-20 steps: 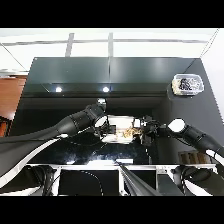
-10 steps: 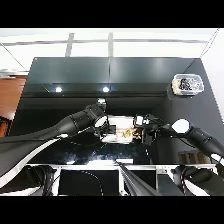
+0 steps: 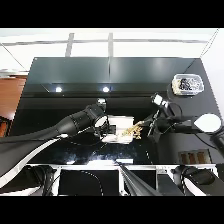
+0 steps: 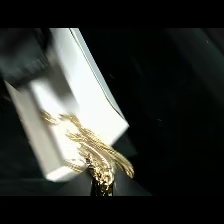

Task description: Fold the box and place the chain.

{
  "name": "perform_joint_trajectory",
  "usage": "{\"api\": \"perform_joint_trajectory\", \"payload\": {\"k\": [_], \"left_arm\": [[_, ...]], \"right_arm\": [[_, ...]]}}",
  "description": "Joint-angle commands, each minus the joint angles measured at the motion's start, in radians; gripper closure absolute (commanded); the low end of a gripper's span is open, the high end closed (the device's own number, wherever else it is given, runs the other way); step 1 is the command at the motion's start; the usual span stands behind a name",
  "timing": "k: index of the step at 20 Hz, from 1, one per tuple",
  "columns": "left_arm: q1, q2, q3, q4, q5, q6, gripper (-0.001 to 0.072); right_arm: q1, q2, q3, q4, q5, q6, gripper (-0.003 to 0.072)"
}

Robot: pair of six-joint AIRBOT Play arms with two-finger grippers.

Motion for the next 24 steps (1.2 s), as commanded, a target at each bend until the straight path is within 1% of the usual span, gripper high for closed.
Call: {"api": "perform_joint_trajectory", "payload": {"k": [1, 3, 7, 9, 11, 12, 15, 17, 20, 23, 24], "left_arm": [[0.0, 0.0, 0.0, 0.0, 0.0, 0.0, 0.0677], [0.0, 0.0, 0.0, 0.0, 0.0, 0.0, 0.0676], [0.0, 0.0, 0.0, 0.0, 0.0, 0.0, 0.0676], [0.0, 0.0, 0.0, 0.0, 0.0, 0.0, 0.0676], [0.0, 0.0, 0.0, 0.0, 0.0, 0.001, 0.0676], [0.0, 0.0, 0.0, 0.0, 0.0, 0.0, 0.0676], [0.0, 0.0, 0.0, 0.0, 0.0, 0.0, 0.0676], [0.0, 0.0, 0.0, 0.0, 0.0, 0.001, 0.0676], [0.0, 0.0, 0.0, 0.0, 0.0, 0.001, 0.0676], [0.0, 0.0, 0.0, 0.0, 0.0, 0.0, 0.0676], [0.0, 0.0, 0.0, 0.0, 0.0, 0.001, 0.0676]], "right_arm": [[-0.006, 0.021, 0.09, 0.119, 0.117, 0.154, 0.0661], [-0.006, 0.021, 0.136, 0.225, 0.12, 0.155, 0.0661], [-0.005, 0.021, 0.24, 0.367, 0.122, 0.159, 0.0662], [-0.006, 0.021, 0.281, 0.433, 0.12, 0.16, 0.0662], [-0.005, 0.021, 0.294, 0.459, 0.117, 0.163, 0.0662], [-0.004, 0.019, 0.294, 0.429, 0.119, 0.166, 0.0661], [0.024, -0.005, 0.272, 0.249, 0.118, 0.253, 0.066], [0.057, -0.031, 0.21, 0.229, 0.105, 0.253, 0.0661], [0.115, -0.087, 0.124, 0.21, 0.027, 0.252, 0.0661], [0.122, -0.143, 0.113, 0.185, 0.0, 0.255, 0.0658], [0.122, -0.149, 0.113, 0.184, -0.011, 0.255, 0.0603]]}}
